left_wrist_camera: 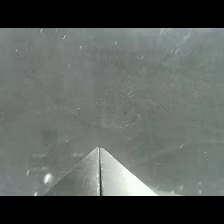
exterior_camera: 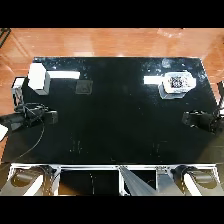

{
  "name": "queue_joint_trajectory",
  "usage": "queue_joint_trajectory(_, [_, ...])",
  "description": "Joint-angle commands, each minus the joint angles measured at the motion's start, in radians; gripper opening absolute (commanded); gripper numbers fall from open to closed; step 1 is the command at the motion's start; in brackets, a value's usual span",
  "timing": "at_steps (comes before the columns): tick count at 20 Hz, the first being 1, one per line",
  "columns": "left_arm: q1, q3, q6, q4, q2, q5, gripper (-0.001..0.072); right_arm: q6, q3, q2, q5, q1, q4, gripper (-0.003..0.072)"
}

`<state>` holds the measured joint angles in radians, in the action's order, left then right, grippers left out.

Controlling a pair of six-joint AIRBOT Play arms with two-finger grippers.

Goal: Fold the box and place the chain.

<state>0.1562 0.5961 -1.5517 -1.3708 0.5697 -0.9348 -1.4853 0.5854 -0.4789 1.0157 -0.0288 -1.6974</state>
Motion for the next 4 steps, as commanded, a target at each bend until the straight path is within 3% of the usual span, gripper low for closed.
queue_joint_trajectory(1, [-0.004,0.031,0.001,-0.003,0.046,-0.026,0.0026,0.001,-0.002,0.001,-0.002,-0.001,0.001,0.0022])
queue_joint_trajectory(4, [-0.004,0.031,0.002,-0.006,0.047,-0.023,0.0027,0.001,-0.002,0.001,-0.002,-0.001,0.001,0.0021])
